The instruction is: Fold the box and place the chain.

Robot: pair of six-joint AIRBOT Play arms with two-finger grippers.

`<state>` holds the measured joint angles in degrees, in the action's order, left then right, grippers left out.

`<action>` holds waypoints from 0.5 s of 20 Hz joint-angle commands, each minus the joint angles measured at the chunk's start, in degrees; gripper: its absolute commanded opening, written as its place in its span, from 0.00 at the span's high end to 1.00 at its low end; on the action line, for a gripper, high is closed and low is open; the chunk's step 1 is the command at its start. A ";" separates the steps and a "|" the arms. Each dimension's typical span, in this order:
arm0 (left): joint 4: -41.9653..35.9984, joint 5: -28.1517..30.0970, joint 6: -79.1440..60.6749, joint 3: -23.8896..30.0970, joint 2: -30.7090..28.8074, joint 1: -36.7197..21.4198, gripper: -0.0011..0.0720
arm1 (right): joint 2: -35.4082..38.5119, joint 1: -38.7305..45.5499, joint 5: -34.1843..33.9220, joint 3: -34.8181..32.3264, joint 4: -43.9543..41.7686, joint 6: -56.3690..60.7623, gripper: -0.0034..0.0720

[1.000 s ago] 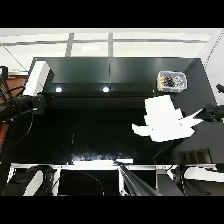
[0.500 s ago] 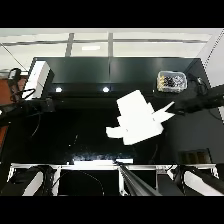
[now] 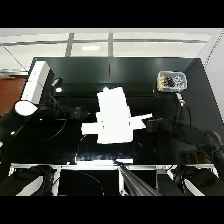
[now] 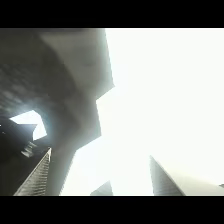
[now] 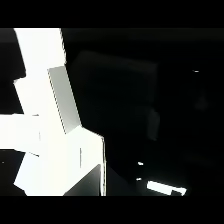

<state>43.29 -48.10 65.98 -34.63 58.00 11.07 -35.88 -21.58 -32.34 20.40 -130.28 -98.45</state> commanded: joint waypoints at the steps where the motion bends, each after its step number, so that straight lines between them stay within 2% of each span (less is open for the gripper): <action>1: -10.93 -1.84 -3.58 0.00 9.79 -0.46 0.05 | 1.73 -5.31 5.46 -2.34 0.24 3.82 0.92; 3: -21.64 -5.01 -13.27 0.00 15.17 -1.86 0.05 | 1.73 -5.33 4.72 -2.34 0.24 3.80 0.92; 5: -28.63 -5.22 -21.59 -0.17 19.17 -2.16 0.05 | 1.73 -5.33 4.68 -2.34 0.24 3.80 0.92; 10: -30.56 -6.12 -30.21 -2.91 24.52 -2.12 0.05 | 1.73 -5.33 3.37 -2.34 0.24 3.80 0.92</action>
